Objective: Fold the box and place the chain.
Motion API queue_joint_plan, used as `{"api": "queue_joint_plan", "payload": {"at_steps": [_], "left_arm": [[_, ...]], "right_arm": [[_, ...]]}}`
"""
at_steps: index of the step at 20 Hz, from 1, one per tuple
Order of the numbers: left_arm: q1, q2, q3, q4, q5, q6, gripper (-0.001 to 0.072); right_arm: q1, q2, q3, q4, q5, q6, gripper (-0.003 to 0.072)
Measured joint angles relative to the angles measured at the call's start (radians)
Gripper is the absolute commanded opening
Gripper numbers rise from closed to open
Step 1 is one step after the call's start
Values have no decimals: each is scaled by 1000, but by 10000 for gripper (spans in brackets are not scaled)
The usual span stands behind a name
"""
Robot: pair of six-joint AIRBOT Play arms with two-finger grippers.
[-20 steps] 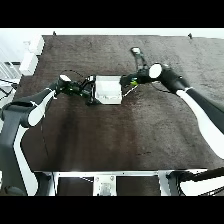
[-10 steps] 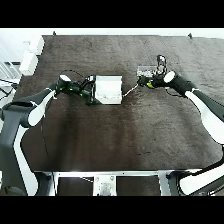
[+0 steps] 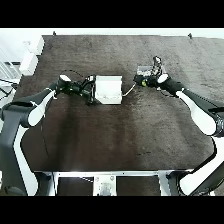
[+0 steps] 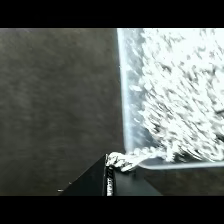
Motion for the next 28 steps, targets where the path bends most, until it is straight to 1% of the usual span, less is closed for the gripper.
{"api": "queue_joint_plan", "payload": {"at_steps": [2,4,10,14,17,21,25,28], "left_arm": [[0,0,0,0,0,0,395],[0,0,0,0,0,0,395],[0,0,0,0,0,0,395],[0,0,0,0,0,0,395],[0,0,0,0,-1,0,395],[0,0,0,0,-1,0,395],[0,0,0,0,-1,0,396],[0,0,0,0,-1,0,395]], "right_arm": [[8,53,2,3,31,-17,6],[30,149,-3,-27,72,-26,6],[159,484,-10,-165,153,-32,6],[256,621,-10,-294,166,39,5],[310,663,-10,-359,170,88,6],[379,682,-11,-393,172,133,6],[426,673,-19,-407,170,167,6],[459,638,-23,-409,159,188,6]]}}
